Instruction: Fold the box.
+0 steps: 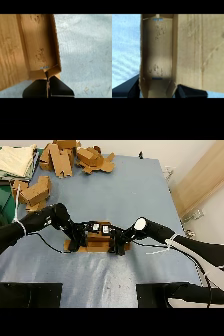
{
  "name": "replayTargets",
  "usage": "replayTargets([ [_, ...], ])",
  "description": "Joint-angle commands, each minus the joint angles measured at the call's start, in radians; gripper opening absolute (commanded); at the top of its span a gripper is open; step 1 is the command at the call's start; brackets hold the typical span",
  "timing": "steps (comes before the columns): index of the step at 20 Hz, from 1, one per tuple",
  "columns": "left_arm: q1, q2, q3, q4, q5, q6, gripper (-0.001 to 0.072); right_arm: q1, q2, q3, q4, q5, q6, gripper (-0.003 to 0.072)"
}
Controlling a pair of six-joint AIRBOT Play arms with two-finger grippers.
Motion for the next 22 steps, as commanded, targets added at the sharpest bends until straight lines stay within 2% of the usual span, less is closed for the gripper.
replayTargets([
  [1, -0.022, 0.000, 0.000, -0.011, 0.028, 0.004, 0.0011, 0.002, 0.000, 0.001, 0.003, -0.003, 0.006, 0.0550],
  [10, -0.032, 0.001, 0.001, -0.015, -0.018, -0.008, 0.0011, 0.002, -0.001, 0.001, 0.003, -0.003, 0.005, 0.0550],
  [16, -0.029, 0.006, 0.001, 0.107, -0.015, -0.109, 0.0010, 0.002, -0.001, 0.001, 0.003, -0.003, 0.006, 0.0550],
  [22, 0.047, 0.006, 0.001, 0.113, -0.020, -0.138, 0.0010, 0.002, -0.001, 0.001, 0.003, -0.003, 0.005, 0.0550],
])
